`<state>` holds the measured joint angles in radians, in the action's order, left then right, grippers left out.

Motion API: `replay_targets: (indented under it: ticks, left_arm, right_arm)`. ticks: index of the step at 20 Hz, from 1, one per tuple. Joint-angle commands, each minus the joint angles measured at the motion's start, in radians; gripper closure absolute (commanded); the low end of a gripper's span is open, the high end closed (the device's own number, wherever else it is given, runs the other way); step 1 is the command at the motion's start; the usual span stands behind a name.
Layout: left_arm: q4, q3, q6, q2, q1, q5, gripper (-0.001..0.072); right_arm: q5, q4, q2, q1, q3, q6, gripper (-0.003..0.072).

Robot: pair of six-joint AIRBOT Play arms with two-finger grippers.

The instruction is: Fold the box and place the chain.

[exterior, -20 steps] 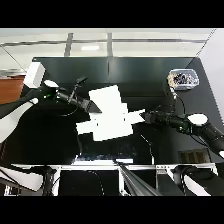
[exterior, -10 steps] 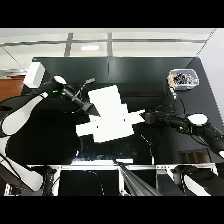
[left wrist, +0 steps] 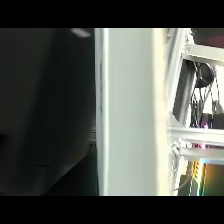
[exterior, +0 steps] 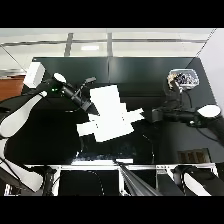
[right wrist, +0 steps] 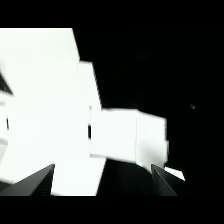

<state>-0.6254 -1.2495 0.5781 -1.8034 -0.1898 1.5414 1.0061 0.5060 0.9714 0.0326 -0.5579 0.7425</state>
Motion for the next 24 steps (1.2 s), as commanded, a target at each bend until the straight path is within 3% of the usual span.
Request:
replay_targets:
  ticks: [1, 4, 7, 10, 14, 17, 21, 24]
  left_arm:
    - [0.002, 0.045, -0.048, 0.116, -0.032, 0.003, 0.0686]
    - [0.018, 0.196, -0.151, 0.276, -0.098, -0.158, 0.0682]
    - [0.018, 0.289, -0.206, 0.297, -0.118, -0.223, 0.0684]
    - [-0.070, 0.284, -0.445, 0.292, -0.158, -0.211, 0.0685]
    - [-0.073, 0.278, -0.534, 0.311, -0.235, -0.397, 0.0687]
    - [-0.074, 0.278, -0.579, 0.320, -0.259, -0.481, 0.0687]
    - [-0.077, 0.279, -0.628, 0.317, -0.259, -0.689, 0.0685]
    - [-0.077, 0.279, -0.632, 0.302, -0.258, -0.718, 0.0683]
  right_arm:
    - [0.350, 0.296, -0.001, 0.131, -0.133, 0.043, -0.0006]
    - [0.280, 0.409, -0.001, 0.171, -0.157, 0.043, -0.0006]
    - [0.179, 0.485, -0.001, 0.173, -0.157, 0.046, -0.0006]
    - [0.133, 0.517, -0.001, 0.173, -0.157, 0.046, -0.0006]
    - [0.122, 0.492, -0.001, 0.171, -0.156, 0.013, -0.0006]
    - [0.133, 0.415, 0.000, 0.171, -0.135, -0.232, -0.0006]
    - [0.129, 0.231, 0.001, 0.171, -0.071, -0.456, -0.0006]
    - [0.129, 0.178, 0.001, 0.147, -0.034, -0.524, -0.0006]
